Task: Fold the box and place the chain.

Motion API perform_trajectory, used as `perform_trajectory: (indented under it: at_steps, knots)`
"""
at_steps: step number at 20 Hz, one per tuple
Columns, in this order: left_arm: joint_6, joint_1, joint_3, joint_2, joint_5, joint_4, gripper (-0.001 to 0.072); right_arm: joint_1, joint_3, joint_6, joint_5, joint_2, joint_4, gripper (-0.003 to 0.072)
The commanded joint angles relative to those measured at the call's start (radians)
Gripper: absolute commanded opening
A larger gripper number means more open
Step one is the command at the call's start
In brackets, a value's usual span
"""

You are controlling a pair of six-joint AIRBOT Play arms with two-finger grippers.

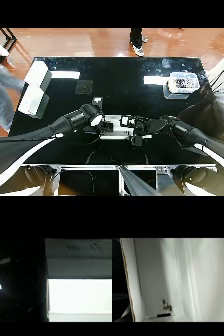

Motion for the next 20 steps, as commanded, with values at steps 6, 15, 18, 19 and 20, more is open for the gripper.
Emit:
perform_trajectory:
  at_steps: [6, 15, 18, 19, 20]
  knots:
    - [0.008, 0.0, 0.001, -0.001, 0.022, -0.019, 0.0025, 0.001, 0.0, 0.0, 0.0, 0.0, 0.0, 0.0382]
    - [0.008, 0.0, 0.002, 0.0, 0.017, -0.015, 0.0024, -0.002, 0.0, 0.024, -0.066, 0.101, -0.093, 0.0707]
    - [0.008, 0.0, 0.002, 0.0, 0.011, -0.008, 0.0024, -0.011, 0.0, 0.073, -0.09, 0.143, -0.211, 0.0698]
    - [0.008, 0.0, 0.002, 0.0, 0.002, 0.001, 0.0024, -0.022, 0.0, 0.08, -0.098, 0.145, -0.211, 0.0698]
    - [0.009, 0.0, 0.003, 0.0, -0.012, 0.01, 0.0024, -0.027, 0.0, 0.079, -0.099, 0.145, -0.209, 0.0698]
